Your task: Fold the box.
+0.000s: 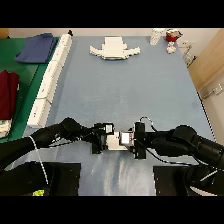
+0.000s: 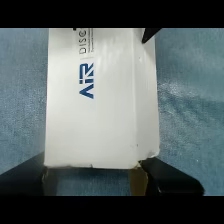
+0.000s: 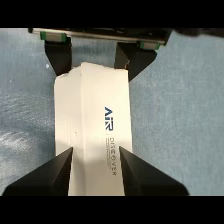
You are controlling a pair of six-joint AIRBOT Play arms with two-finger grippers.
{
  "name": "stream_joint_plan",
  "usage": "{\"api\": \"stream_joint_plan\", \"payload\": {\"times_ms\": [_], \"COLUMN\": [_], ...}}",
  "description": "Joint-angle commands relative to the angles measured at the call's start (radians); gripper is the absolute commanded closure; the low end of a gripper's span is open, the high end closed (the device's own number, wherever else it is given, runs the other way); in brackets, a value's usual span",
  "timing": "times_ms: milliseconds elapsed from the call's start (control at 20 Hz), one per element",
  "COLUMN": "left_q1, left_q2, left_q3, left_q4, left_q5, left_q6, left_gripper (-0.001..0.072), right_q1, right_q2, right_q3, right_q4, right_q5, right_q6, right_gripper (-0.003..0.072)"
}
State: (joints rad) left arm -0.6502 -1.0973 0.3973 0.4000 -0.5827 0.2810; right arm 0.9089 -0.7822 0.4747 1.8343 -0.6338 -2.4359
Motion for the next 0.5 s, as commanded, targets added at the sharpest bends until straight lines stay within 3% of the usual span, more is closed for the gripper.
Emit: {"api": "stream_joint_plan", "payload": {"times_ms": [0, 450], "left_q1": [-0.001, -0.001], "left_q2": [0.000, 0.000], "left_q3": [0.001, 0.001], "left_q4": [0.000, 0.000], "left_q5": [-0.002, -0.002], "left_q6": [0.003, 0.003], "left_gripper": [0.0347, 0.0347], "right_q1": [0.029, 0.035], "right_q2": [-0.008, -0.010], "right_q3": [0.000, 0.000], "right_q4": [-0.014, -0.085], "right_q5": [0.011, 0.013], "right_q6": [0.000, 0.001], "right_gripper": [0.0225, 0.0259]}}
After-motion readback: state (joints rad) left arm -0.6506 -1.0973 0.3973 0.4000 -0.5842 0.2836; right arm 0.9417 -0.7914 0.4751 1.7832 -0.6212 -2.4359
